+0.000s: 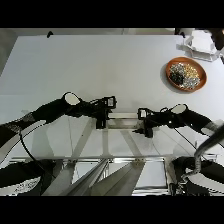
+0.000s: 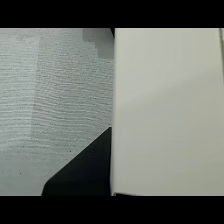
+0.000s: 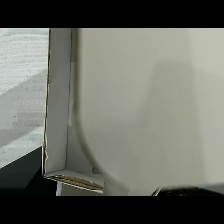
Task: Fold the box and place the chain.
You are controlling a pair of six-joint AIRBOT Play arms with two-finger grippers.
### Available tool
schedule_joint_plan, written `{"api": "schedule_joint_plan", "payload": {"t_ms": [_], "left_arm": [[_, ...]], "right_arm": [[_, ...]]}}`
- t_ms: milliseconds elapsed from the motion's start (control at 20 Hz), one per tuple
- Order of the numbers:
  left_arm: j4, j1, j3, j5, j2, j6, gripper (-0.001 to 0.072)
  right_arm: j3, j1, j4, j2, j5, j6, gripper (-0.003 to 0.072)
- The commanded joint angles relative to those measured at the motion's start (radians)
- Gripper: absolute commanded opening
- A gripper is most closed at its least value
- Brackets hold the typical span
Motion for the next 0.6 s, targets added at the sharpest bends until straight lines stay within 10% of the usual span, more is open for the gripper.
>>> {"api": "schedule_joint_plan", "payload": {"t_ms": [0, 550], "left_arm": [[0.000, 0.000, 0.000, 0.001, 0.000, 0.000, 0.0012], [-0.008, 0.000, 0.000, 0.011, 0.000, 0.000, 0.0012]], "right_arm": [[-0.001, 0.000, -0.002, 0.000, 0.003, 0.000, 0.0405], [-0.001, 0.000, -0.002, 0.000, 0.003, 0.000, 0.0405]]}}
